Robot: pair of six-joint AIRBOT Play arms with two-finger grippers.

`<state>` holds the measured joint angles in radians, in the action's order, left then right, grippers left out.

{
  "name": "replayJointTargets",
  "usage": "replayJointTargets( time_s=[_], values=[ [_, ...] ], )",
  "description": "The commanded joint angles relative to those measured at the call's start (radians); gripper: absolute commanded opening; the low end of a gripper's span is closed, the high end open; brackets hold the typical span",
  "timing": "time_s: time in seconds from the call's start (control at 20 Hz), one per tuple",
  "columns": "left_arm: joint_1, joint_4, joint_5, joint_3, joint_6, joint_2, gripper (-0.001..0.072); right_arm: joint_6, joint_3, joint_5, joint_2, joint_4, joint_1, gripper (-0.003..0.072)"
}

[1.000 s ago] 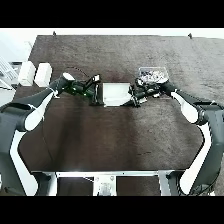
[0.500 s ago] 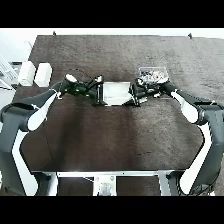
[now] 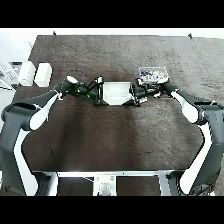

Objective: Fold the box and place the chain.

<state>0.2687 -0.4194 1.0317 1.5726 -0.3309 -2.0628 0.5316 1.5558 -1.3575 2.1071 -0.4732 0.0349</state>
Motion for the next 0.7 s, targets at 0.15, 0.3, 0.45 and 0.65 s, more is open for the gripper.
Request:
replayJointTargets(
  time_s=[0.15, 0.3, 0.45, 0.65],
  values=[
    [0.0, 0.041, -0.011, 0.001, -0.035, -0.014, 0.0709, 0.0, 0.0, -0.004, 0.0, -0.002, 0.001, 0.0477],
    [0.0, 0.047, -0.01, 0.001, -0.045, -0.015, 0.0709, 0.0, 0.0, -0.004, 0.0, -0.002, 0.001, 0.0477],
    [0.003, 0.047, -0.011, 0.001, -0.045, -0.015, 0.0708, 0.0, 0.0, -0.004, 0.0, -0.002, 0.001, 0.0477],
    [0.02, 0.05, -0.029, 0.001, -0.055, -0.016, 0.0708, 0.0, 0.0, -0.004, 0.0, -0.002, 0.001, 0.0477]
  ],
)
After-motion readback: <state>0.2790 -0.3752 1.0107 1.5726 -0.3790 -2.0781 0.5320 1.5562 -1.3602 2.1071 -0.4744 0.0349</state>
